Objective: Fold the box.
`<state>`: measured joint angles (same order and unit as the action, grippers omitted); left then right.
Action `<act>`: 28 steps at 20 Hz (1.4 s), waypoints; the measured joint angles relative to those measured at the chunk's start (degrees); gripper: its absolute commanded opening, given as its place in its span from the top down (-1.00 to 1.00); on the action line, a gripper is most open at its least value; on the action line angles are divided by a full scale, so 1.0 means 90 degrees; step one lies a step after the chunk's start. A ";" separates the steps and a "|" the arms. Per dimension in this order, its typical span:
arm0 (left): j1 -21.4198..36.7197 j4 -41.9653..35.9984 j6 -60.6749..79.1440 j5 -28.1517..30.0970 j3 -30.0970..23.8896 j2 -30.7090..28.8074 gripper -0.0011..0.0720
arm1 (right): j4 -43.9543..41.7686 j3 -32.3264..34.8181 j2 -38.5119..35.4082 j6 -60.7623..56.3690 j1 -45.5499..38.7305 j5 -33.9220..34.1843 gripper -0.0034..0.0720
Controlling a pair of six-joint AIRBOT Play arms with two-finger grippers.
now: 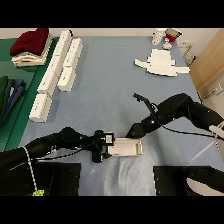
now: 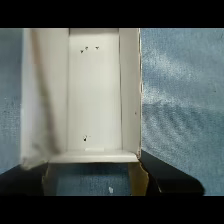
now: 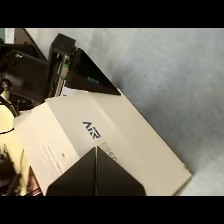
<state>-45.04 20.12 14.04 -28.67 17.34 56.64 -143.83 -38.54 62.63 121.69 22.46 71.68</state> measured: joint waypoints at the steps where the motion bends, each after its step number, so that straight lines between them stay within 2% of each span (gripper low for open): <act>1: 0.0000 0.0000 0.0000 0.0000 0.0000 0.0000 -0.46 | -0.0002 0.0134 -0.0172 0.0134 0.0170 -0.0238 0.90; 12: 0.0002 0.0000 0.0000 0.0002 0.0000 0.0000 -0.46 | 0.0294 0.1758 -0.1783 0.0852 0.2251 -0.3337 0.90; 15: 0.0002 0.0000 0.0000 0.0002 0.0000 0.0000 -0.46 | 0.0454 0.1923 -0.1897 0.0889 0.2664 -0.3835 0.90; 19: 0.0000 0.0000 0.0000 0.0002 0.0000 0.0000 -0.46 | 0.0641 0.1965 -0.1960 0.0916 0.2863 -0.4092 0.86; 20: 0.0002 0.0000 0.0000 0.0002 0.0000 0.0000 -0.46 | 0.0726 0.1938 -0.1977 0.0913 0.2892 -0.4126 0.59; 22: 0.0000 0.0000 0.0000 0.0002 0.0000 0.0000 -0.46 | 0.1030 0.1831 -0.2006 0.0923 0.2909 -0.4097 -0.14; 23: 0.0000 0.0000 0.0000 0.0000 0.0000 0.0000 -0.46 | 0.1280 0.1749 -0.2018 0.0930 0.2919 -0.4017 -0.32; 24: 0.0002 0.0000 0.0000 0.0000 0.0000 0.0000 -0.46 | 0.1554 0.1659 -0.2025 0.0935 0.2931 -0.3891 -0.41; 28: 0.0002 0.0000 0.0000 0.0002 0.0000 0.0000 -0.46 | 0.2640 0.1251 -0.2042 0.0971 0.2936 -0.3230 -0.41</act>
<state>-45.01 20.12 14.04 -28.64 17.34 56.64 -120.07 -27.29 44.25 130.43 48.88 42.61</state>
